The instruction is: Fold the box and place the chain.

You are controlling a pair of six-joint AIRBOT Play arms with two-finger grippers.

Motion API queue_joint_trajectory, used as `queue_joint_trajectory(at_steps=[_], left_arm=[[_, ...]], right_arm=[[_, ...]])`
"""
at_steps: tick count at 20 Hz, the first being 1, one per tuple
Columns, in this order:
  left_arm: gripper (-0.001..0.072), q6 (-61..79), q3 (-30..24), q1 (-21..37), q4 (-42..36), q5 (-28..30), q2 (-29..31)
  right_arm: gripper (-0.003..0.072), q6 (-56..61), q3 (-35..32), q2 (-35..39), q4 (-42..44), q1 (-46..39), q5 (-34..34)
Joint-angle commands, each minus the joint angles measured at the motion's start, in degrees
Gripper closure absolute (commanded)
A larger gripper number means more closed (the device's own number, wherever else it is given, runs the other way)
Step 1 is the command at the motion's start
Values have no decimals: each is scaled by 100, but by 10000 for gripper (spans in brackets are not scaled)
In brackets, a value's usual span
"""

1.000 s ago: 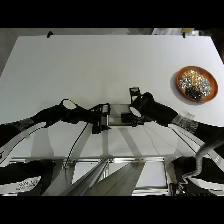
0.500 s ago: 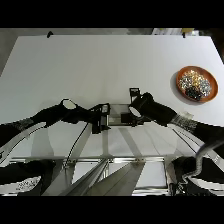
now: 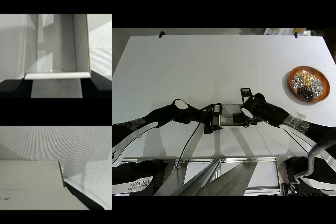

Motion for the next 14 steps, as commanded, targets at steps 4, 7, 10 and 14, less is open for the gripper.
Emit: queue_joint_trajectory(at_steps=[4,7,10,14], left_arm=[[456,7,0,0,4,4,4],[456,7,0,0,7,0,4],[456,7,0,0,4,0,4],[456,7,0,0,7,0,4]], right_arm=[[409,-98,-85,35,81,-125,-35],[413,-289,-85,70,186,-245,-55],[422,-387,-85,94,264,-328,-42],[532,-391,-85,240,201,-428,-55]])
